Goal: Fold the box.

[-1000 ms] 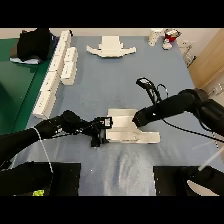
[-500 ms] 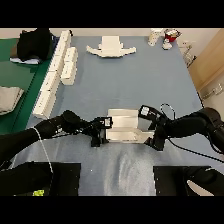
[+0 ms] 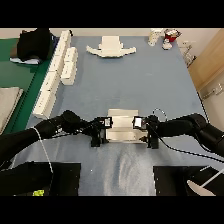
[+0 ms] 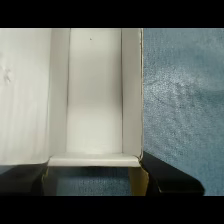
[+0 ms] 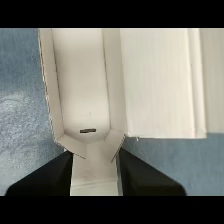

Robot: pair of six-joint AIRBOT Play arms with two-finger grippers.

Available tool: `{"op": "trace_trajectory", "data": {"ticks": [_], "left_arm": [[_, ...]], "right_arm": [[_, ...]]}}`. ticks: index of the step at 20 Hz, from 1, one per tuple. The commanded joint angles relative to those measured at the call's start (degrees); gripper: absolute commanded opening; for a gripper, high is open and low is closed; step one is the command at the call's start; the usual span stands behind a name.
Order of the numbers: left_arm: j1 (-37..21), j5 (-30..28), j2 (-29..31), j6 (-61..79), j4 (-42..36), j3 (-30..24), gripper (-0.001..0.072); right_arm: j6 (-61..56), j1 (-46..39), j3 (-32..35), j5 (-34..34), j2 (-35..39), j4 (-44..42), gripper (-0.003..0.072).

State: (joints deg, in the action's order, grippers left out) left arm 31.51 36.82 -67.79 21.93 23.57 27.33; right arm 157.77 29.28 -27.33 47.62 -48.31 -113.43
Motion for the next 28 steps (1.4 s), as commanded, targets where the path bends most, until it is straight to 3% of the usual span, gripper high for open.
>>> {"op": "trace_trajectory", "data": {"ticks": [1,2,3,8,9,10,11,16,19,20,21,22,24,25,28], "left_arm": [[0.0,0.0,0.0,0.1,0.0,0.0,0.0520],[0.0,0.0,0.0,0.1,0.0,0.0,0.0520],[-0.1,0.0,0.0,0.1,0.0,0.0,0.0520],[0.0,0.0,0.0,0.1,0.0,0.0,0.0520],[-0.1,0.0,0.0,0.1,0.0,0.0,0.0520],[-0.1,0.0,0.0,0.1,0.0,0.0,0.0520],[0.0,0.0,0.0,0.1,0.0,0.0,0.0520],[0.0,0.0,0.0,0.1,0.0,0.0,0.0520],[-0.1,0.0,0.0,0.1,0.0,0.0,0.0520],[0.0,0.0,0.0,0.1,0.0,0.0,0.0520],[0.0,0.0,0.0,0.1,0.0,0.0,0.0520],[-0.1,0.0,0.0,0.1,0.0,0.0,0.0520],[0.0,0.0,0.0,0.1,0.0,0.0,0.0520],[0.0,0.0,0.0,0.1,0.0,0.0,0.0520],[-0.1,0.0,0.0,0.1,0.0,0.0,0.0520]], "right_arm": [[4.3,0.0,0.2,-1.8,-1.7,-5.5,0.0399],[4.3,0.0,0.2,-1.7,-1.9,-6.5,0.0252],[4.3,0.0,0.2,-1.9,-2.1,-7.2,0.0172],[4.3,1.3,0.2,-4.6,-3.3,-8.9,0.0170],[4.3,1.7,0.2,-5.3,-3.6,-9.1,0.0275],[4.3,1.9,0.2,-5.6,-4.0,-9.9,0.0487],[4.3,1.9,0.2,-5.5,-4.3,-10.3,0.0560],[1.7,1.8,0.1,-4.1,-3.7,-8.4,0.0552],[-14.3,1.7,-1.5,0.7,-1.0,2.6,0.0407],[-25.1,1.7,-3.1,4.5,0.0,9.4,0.0403],[-34.7,1.7,-5.0,8.8,0.7,16.5,0.0329],[-42.7,1.7,-7.4,14.6,1.1,23.7,0.0160],[-52.2,1.3,-10.9,23.6,1.7,34.1,0.0111],[-57.9,0.6,-11.8,25.3,2.0,37.8,0.0035],[-76.7,-6.2,-11.9,26.1,1.9,39.8,0.0003]]}}
